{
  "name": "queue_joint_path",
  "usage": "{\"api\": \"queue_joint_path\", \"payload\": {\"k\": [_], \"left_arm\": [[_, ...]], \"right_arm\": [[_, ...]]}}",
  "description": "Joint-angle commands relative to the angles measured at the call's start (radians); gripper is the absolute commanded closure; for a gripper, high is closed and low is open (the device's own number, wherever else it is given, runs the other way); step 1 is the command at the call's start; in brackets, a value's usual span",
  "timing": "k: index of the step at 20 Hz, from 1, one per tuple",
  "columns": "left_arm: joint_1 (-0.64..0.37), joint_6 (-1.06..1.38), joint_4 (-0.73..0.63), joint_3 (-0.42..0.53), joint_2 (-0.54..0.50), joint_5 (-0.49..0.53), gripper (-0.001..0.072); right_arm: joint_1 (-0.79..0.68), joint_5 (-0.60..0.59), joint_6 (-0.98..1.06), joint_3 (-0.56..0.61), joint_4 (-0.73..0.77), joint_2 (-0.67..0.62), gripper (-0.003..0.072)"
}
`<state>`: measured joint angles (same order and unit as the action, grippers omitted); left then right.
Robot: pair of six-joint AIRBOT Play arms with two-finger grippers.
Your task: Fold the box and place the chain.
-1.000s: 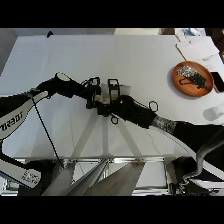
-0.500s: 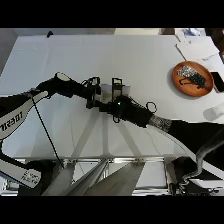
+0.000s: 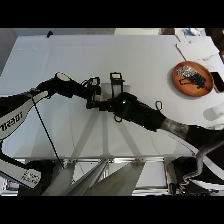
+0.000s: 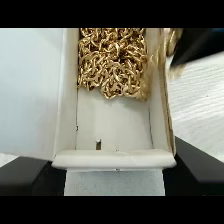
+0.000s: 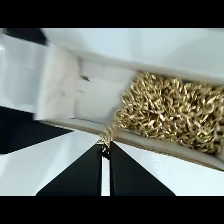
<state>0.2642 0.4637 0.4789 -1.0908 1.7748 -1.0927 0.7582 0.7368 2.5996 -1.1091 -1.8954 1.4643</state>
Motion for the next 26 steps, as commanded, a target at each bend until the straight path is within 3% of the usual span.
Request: {"api": "queue_joint_path", "payload": {"k": [1,5,6,7,8,11,14,18,22,26], "left_arm": [[0.0,0.0,-0.001,0.0,-0.001,0.004,0.0488],[0.0,0.0,-0.001,0.0,-0.001,0.004,0.0488],[0.0,0.0,-0.002,0.0,-0.001,0.004,0.0488],[0.0,0.0,-0.001,0.0,-0.001,0.004,0.0488],[0.0,0.0,-0.001,0.0,-0.001,0.004,0.0488],[0.0,0.0,-0.001,0.0,-0.001,0.004,0.0488],[0.0,0.0,0.001,0.0,-0.001,0.004,0.0488],[-0.001,0.0,0.001,0.0,-0.001,0.004,0.0488],[0.0,0.0,0.001,0.0,-0.001,0.004,0.0488],[0.0,0.0,0.001,0.0,-0.001,0.004,0.0488]], "right_arm": [[0.001,0.008,-0.044,0.0,-0.029,-0.073,0.0674],[-0.058,0.001,-0.043,0.0,-0.038,-0.07,0.0667],[-0.074,0.006,-0.044,0.0,-0.037,-0.07,0.055],[-0.09,0.012,-0.056,0.0,-0.027,-0.071,0.0329],[-0.102,0.013,-0.118,-0.001,0.0,-0.074,0.0261],[-0.133,0.123,-0.337,-0.051,0.073,-0.076,0.0273],[-0.211,0.282,-0.571,-0.172,0.116,-0.076,0.0276],[-0.369,0.204,-0.878,-0.288,0.347,-0.075,0.0289],[-0.543,0.116,-1.034,-0.307,0.594,0.016,0.0288],[-0.578,0.287,-1.382,-0.384,0.871,0.179,0.0288]]}}
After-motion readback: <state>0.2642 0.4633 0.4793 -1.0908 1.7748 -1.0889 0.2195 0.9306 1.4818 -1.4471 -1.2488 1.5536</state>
